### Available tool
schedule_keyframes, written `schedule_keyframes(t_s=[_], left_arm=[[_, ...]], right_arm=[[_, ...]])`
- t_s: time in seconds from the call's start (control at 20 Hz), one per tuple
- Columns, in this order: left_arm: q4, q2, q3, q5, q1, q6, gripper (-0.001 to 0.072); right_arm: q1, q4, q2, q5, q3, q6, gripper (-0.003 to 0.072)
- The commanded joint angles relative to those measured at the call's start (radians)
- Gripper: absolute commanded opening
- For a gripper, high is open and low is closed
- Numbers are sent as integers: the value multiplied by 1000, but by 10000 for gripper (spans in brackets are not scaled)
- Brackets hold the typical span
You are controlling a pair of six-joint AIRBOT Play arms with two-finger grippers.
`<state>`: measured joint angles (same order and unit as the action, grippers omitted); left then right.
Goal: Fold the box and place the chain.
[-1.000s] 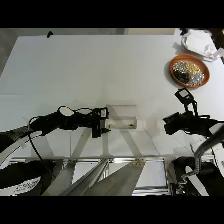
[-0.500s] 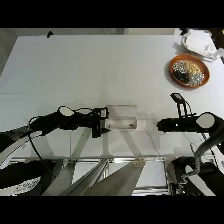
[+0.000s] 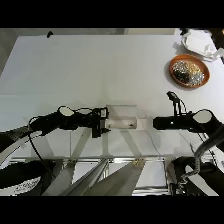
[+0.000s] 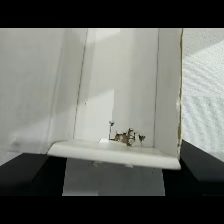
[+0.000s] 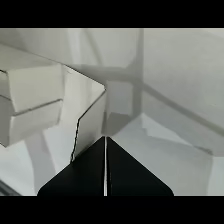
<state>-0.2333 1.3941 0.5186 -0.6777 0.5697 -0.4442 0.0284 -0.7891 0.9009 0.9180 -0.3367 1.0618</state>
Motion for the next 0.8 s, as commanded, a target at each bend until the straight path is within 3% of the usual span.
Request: schedule_keyframes(t_s=[0.0, 0.25, 0.35, 0.65, 0.75], left_arm=[[0, 0, 0, 0, -1, 0, 12], [0, 0, 0, 0, -1, 0, 12], [0, 0, 0, 0, -1, 0, 12], [0, 0, 0, 0, -1, 0, 12], [0, 0, 0, 0, -1, 0, 12]], right_arm=[[20, 97, 3, -4, 0, -96, 13], [109, 123, 3, -77, 0, -104, 31], [109, 124, 3, -80, 0, -102, 169], [109, 168, -2, -31, -2, -103, 209], [110, 190, -6, -14, -2, -103, 328]])
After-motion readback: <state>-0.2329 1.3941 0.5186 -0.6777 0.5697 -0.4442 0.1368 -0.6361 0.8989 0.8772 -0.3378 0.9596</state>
